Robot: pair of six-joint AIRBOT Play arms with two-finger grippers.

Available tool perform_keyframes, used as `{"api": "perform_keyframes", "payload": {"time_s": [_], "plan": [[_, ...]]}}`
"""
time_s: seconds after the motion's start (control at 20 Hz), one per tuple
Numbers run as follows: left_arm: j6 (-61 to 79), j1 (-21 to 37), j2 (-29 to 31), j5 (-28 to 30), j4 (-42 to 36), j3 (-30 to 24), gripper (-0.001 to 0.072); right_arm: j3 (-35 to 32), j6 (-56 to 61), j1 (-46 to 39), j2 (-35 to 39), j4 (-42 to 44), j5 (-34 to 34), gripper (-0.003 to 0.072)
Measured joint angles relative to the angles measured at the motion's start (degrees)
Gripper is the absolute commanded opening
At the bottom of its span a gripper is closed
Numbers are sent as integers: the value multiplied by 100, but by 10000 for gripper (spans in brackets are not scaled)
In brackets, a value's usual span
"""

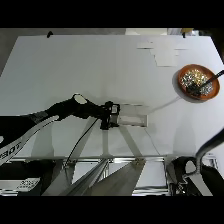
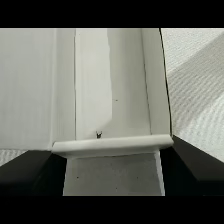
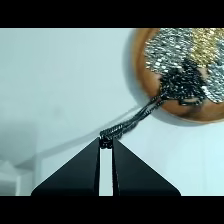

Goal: Fold the box and place the chain.

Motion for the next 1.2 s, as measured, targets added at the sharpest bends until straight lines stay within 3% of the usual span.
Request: {"api": "perform_keyframes", "payload": {"time_s": [0.35,0.75,1.0,1.2], "plan": [[0,-2,0,0,0,0,89,2,-55,103,1276,979,481,19],[0,-2,0,0,0,0,89,-79,-59,1088,1631,1257,649,19],[0,-2,0,0,0,0,89,-758,-59,1923,1652,1537,481,19],[0,-2,0,0,0,0,89,-1655,-61,2675,1637,1690,-136,19]]}}
